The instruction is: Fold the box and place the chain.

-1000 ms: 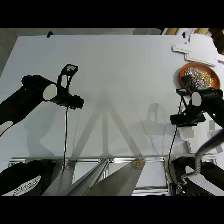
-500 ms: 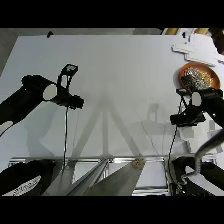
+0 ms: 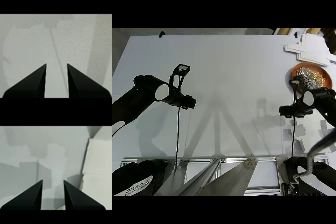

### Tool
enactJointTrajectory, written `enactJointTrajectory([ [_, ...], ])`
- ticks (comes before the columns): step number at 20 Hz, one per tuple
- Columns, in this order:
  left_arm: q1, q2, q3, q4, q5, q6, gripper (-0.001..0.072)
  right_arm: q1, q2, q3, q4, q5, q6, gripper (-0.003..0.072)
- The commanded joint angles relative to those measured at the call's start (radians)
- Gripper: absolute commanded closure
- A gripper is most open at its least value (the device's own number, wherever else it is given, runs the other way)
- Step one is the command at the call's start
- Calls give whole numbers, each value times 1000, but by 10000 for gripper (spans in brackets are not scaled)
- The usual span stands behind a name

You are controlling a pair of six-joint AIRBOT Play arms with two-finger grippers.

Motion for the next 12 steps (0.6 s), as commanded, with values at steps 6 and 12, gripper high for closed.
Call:
enactJointTrajectory([
  [6, 1, 1, 0, 0, 0, 0, 417, -85, 45, 96, -363, 220, -156, 429],
  [12, 1, 1, 0, 0, 0, 0, 417, -399, 42, 96, -363, 135, -241, 206],
])
